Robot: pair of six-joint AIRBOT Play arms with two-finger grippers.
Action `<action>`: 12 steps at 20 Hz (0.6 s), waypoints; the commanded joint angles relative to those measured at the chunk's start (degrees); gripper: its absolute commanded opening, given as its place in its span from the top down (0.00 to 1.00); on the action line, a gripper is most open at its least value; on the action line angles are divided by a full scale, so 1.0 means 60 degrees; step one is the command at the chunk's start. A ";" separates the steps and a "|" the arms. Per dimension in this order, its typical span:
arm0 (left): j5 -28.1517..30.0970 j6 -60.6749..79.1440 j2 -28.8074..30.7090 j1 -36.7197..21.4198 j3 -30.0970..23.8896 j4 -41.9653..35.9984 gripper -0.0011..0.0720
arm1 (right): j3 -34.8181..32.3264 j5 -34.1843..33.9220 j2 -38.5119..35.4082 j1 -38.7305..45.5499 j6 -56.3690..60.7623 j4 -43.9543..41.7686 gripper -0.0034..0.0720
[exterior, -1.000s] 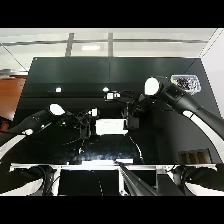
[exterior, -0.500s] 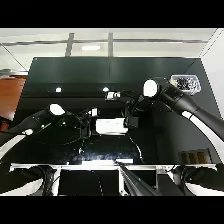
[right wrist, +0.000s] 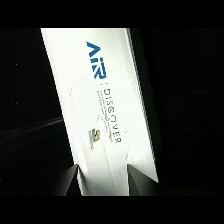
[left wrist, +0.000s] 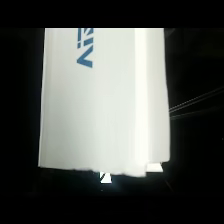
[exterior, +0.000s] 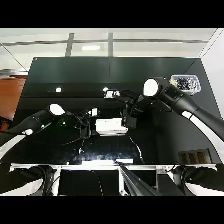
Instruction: Fold the box and place the chain.
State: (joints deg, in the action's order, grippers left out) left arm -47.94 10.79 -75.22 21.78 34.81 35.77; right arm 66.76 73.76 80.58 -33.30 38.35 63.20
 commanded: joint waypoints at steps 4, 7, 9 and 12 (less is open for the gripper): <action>-0.0007 0.0004 -0.0007 0.0000 0.0007 0.0004 0.35 | 0.0000 0.0036 0.0000 -0.0007 0.0011 0.0087 0.50; -0.0007 0.0004 -0.0007 0.0000 0.0007 0.0004 0.35 | 0.0000 0.0018 0.0000 -0.0007 0.0058 0.0113 0.50; -0.0007 0.0004 -0.0007 0.0000 0.0007 0.0004 0.35 | 0.0000 0.0007 0.0000 -0.0007 0.0204 0.0175 0.51; -0.0007 0.0004 -0.0007 0.0000 0.0007 0.0004 0.35 | 0.0000 -0.0055 0.0000 -0.0007 0.0284 0.0189 0.56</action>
